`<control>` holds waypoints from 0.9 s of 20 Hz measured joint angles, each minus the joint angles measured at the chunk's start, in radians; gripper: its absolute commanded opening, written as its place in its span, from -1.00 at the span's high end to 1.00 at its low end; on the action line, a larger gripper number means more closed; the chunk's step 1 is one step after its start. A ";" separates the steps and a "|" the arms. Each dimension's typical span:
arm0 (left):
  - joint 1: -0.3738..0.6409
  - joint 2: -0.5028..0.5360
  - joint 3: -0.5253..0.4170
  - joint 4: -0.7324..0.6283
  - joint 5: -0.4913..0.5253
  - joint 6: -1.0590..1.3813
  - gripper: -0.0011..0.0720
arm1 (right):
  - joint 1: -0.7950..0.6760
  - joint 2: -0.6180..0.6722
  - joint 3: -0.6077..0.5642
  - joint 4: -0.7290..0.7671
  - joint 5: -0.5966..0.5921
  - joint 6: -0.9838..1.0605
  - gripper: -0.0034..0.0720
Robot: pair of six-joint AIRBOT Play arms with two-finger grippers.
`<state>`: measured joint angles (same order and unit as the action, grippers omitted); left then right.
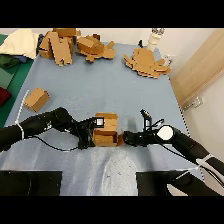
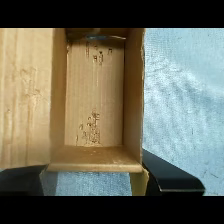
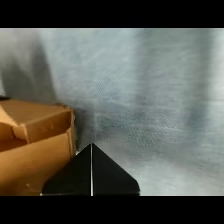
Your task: Fold the box.
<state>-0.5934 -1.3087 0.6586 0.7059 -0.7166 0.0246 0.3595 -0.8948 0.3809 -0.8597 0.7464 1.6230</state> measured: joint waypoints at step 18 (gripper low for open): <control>0.000 0.000 0.000 0.000 0.000 0.001 -0.44 | -0.001 0.074 0.005 0.135 -0.003 -0.126 -0.47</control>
<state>-0.5934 -1.3087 0.6586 0.7055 -0.7170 0.0254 0.3584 -0.8204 0.3862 -0.7246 0.7437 1.4971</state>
